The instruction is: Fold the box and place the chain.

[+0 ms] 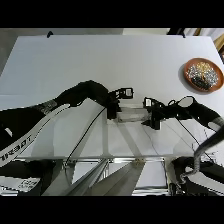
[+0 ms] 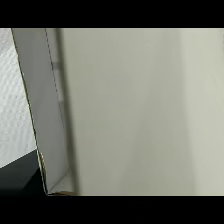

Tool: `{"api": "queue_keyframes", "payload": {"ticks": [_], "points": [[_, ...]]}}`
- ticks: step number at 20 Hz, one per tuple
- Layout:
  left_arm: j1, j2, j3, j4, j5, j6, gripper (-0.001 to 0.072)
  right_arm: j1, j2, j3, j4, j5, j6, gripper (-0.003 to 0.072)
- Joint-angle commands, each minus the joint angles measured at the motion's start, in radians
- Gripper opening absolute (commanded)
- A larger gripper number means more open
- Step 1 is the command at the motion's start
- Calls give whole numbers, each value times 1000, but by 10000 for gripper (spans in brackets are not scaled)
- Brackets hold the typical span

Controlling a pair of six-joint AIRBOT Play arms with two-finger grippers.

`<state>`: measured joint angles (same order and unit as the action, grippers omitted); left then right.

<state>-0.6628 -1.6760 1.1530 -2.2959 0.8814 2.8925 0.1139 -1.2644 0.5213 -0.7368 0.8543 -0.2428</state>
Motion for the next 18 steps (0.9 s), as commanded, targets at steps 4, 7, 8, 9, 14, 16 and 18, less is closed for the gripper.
{"api": "queue_keyframes", "payload": {"ticks": [4,7,8,9,14,16,18], "points": [[1,0,0,1,5,1,11,0,-11,0,-4,-18,-27,389],[1,1,0,1,5,1,11,0,-11,0,-4,-15,-27,287],[1,1,0,1,5,1,11,0,-11,0,-4,-13,-27,287],[1,0,0,1,5,1,11,0,-11,0,-4,-9,-27,288],[0,1,0,1,5,1,11,0,-7,0,-1,0,-27,293],[1,1,0,1,5,1,11,0,-7,0,0,0,-27,293],[1,1,0,1,5,1,11,0,-7,0,0,0,-27,293]]}}
